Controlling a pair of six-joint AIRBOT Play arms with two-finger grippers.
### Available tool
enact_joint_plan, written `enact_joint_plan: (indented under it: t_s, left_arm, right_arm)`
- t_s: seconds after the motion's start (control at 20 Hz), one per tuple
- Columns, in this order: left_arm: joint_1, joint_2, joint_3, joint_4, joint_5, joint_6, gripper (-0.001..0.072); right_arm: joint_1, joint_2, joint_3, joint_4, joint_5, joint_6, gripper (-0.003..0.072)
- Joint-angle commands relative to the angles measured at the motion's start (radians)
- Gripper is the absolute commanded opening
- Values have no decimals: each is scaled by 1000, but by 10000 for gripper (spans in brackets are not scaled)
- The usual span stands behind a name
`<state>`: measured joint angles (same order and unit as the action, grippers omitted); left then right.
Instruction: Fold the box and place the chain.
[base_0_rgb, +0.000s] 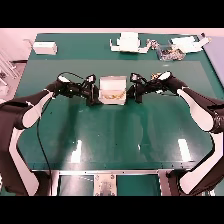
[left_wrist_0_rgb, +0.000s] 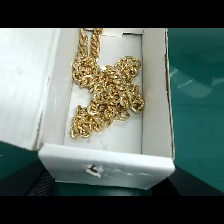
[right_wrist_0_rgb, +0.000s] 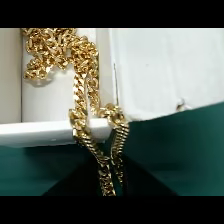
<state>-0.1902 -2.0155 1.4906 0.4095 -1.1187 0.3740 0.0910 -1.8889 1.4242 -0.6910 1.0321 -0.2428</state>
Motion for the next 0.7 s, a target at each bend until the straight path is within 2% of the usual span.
enact_joint_plan:
  t_s: [0.0, 0.1, 0.65]
  left_arm:
    - [0, 0, 0, 0, 0, 0, 338]
    - [0, 0, 0, 0, 0, 0, 338]
    - [0, 0, 0, 0, 0, 0, 338]
  right_arm:
    - [1, -2, 6, 2, -11, 3, 106]
    - [1, 0, 6, 3, -10, 8, 10]
    - [-2, 140, 6, 22, -10, 102, 10]
